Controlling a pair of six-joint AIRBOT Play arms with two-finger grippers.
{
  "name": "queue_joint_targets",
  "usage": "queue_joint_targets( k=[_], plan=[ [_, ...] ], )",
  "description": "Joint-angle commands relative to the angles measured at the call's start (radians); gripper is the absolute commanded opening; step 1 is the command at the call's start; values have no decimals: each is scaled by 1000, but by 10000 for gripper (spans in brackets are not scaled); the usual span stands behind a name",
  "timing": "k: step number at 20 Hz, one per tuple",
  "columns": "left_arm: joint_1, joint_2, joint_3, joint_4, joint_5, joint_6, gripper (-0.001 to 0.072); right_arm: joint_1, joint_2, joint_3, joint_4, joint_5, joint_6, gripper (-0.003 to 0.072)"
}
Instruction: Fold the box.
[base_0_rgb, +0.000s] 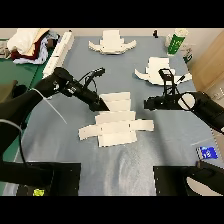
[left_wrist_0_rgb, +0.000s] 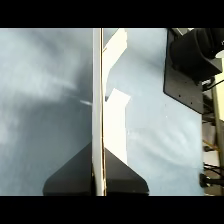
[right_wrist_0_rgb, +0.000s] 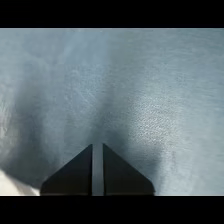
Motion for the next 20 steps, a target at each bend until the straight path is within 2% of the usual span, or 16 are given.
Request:
queue_joint_targets(
  k=[1, 3, 6, 10, 15, 20],
  plan=[
    [-98, 133, -148, -123, 193, 198, 10, -19, -1, 20, -36, 27, 86, 68],
    [-138, 180, -246, -141, 322, 308, 11, -19, -2, 18, -26, 31, 86, 68],
    [-177, 177, -315, -92, 397, 364, 15, -19, -2, 18, -18, 13, 86, 68],
    [-208, 155, -327, -63, 391, 354, 14, -19, -2, 18, -13, -10, 86, 68],
    [-222, 163, -331, -84, 417, 480, 13, -19, -2, 18, 9, -11, 86, 68],
    [-265, 325, -362, -134, 547, 568, 9, -19, -2, 18, 20, -10, 86, 68]
  ],
)
